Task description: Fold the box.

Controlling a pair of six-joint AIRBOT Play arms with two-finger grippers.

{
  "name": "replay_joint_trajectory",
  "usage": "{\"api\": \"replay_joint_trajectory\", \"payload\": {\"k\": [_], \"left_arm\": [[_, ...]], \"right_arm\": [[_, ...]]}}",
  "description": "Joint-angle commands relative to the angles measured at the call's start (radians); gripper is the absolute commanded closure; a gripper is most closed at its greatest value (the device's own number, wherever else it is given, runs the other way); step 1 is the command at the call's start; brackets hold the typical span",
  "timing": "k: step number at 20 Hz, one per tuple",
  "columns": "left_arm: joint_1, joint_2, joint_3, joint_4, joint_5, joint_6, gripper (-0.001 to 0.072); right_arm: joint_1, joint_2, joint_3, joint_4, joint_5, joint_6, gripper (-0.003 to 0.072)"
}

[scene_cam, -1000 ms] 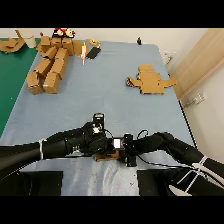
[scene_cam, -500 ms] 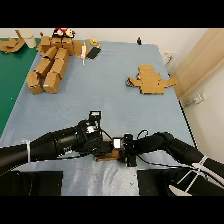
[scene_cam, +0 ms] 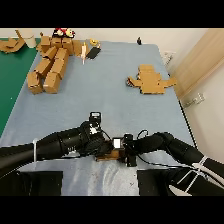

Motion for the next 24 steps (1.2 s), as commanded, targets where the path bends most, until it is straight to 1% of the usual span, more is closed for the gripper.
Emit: {"api": "replay_joint_trajectory", "payload": {"k": [1,3,7,15,16,17,20,24], "left_arm": [[-0.003,-0.03,0.0,-0.014,0.05,-0.03,0.0349],[-0.006,-0.035,0.0,-0.017,0.074,-0.034,0.0363],[-0.01,-0.049,-0.003,-0.033,0.078,-0.034,0.0362],[-0.036,-0.085,-0.004,-0.021,0.085,-0.075,0.0365],[-0.036,-0.085,-0.004,-0.008,0.085,-0.086,0.0481],[-0.037,-0.085,-0.003,0.002,0.087,-0.084,0.0696],[-0.037,-0.085,-0.003,-0.002,0.103,-0.084,0.0697],[-0.037,-0.085,-0.003,-0.006,0.092,-0.084,0.0697]], "right_arm": [[0.0,0.0,0.0,0.0,0.0,0.0,0.0193],[0.0,0.0,0.0,0.0,0.0,0.0,0.0193],[0.0,0.0,0.0,0.0,0.0,0.0,0.0193],[0.0,0.0,0.0,0.0,0.0,0.0,0.0193],[0.0,0.0,0.0,0.0,0.0,0.0,0.0193],[0.0,0.0,0.0,0.0,0.0,0.0,0.0193],[0.0,0.0,0.0,0.0,0.0,0.0,0.0193],[0.0,0.0,0.0,0.0,0.0,0.0,0.0193]]}}
